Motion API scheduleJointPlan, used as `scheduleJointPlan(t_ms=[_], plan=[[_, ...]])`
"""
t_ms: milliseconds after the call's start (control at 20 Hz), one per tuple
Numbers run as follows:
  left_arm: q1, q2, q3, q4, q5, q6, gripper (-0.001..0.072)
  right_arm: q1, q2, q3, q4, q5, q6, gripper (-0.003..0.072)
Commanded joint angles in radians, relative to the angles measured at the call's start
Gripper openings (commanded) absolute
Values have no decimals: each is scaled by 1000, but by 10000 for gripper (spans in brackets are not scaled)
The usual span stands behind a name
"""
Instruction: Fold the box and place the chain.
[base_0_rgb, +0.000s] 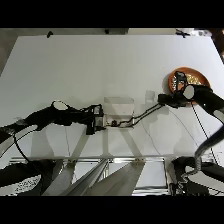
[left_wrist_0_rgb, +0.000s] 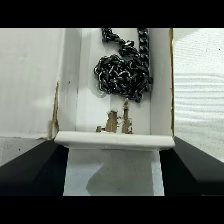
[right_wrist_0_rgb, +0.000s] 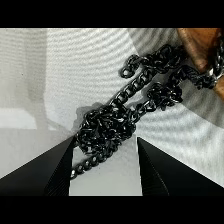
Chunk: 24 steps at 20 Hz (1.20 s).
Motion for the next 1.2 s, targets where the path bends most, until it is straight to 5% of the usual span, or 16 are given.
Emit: scheduleJointPlan(t_ms=[0, 350, 500, 700, 950, 1150], plan=[[0, 0, 0, 0, 0, 0, 270, 0, -3, 1, -3, -21, 4, 398], [0, 0, 0, 0, 0, 0, 270, 0, -3, 0, -6, -49, 20, 285], [0, 0, 0, 0, 0, 0, 270, 0, -8, 0, -6, -46, 19, 103], [0, 0, 0, 0, 0, 0, 270, 0, -18, 0, -5, -40, 16, 9], [0, 0, 0, 0, 0, 0, 270, 1, 12, 0, 18, -13, -51, 9], [0, 0, 0, 0, 0, 0, 270, 1, 155, 0, 25, 66, -110, 9]])
